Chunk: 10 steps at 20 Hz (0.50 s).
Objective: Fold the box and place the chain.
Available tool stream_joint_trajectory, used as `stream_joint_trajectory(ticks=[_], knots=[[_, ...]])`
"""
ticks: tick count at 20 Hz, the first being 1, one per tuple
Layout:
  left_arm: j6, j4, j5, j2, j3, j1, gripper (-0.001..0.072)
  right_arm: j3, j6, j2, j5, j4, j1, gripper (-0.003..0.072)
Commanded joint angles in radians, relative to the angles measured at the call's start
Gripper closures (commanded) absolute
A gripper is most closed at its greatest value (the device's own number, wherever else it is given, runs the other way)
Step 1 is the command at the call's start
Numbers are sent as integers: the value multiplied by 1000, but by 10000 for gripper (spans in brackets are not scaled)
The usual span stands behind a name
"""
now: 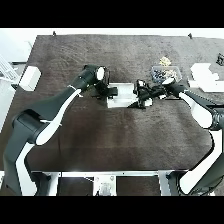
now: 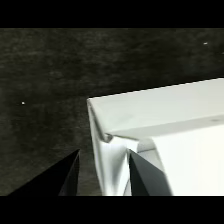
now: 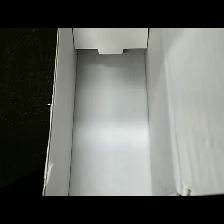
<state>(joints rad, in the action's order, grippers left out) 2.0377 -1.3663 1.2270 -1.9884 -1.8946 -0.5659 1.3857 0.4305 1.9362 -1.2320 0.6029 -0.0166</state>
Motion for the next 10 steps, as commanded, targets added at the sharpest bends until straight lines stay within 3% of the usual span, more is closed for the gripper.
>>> stream_joint_trajectory(ticks=[1,4,10], knots=[[8,-64,82,-36,-60,-18,361,0,0,0,0,0,-1,95],[6,-94,171,-85,-157,-24,361,0,0,0,0,0,-1,95],[4,-98,169,-92,-163,-41,361,0,0,0,0,0,-1,95]])
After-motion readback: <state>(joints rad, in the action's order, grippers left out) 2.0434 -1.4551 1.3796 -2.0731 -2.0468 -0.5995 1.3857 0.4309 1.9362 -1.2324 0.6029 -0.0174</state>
